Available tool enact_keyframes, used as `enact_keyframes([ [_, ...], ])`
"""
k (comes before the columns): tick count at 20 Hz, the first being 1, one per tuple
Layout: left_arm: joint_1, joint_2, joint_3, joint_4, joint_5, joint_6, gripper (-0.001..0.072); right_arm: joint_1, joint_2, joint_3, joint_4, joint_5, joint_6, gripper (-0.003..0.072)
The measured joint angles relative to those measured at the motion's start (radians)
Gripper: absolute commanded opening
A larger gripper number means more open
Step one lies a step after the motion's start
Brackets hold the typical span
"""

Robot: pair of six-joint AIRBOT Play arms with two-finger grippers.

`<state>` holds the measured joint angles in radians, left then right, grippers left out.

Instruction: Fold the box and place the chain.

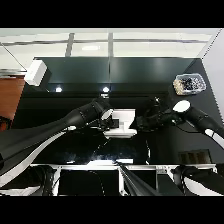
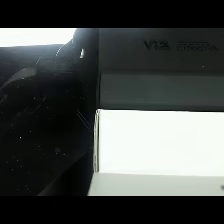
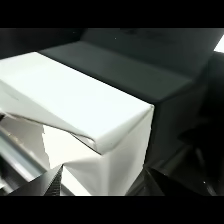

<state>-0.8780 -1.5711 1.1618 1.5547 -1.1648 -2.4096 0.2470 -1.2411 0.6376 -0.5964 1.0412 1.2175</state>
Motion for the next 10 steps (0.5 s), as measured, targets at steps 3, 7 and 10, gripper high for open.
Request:
enact_keyframes([
  [3,0.000,0.000,0.000,0.000,0.000,0.000,0.0030,0.092,0.000,0.068,-0.156,-0.030,0.175,0.0541],
  [7,0.000,0.000,0.000,0.000,0.000,0.000,0.0030,0.196,-0.002,0.145,-0.350,-0.045,0.371,0.0541],
  [10,0.000,0.000,0.000,-0.001,0.000,0.000,0.0030,0.271,-0.003,0.183,-0.467,-0.048,0.500,0.0435],
])
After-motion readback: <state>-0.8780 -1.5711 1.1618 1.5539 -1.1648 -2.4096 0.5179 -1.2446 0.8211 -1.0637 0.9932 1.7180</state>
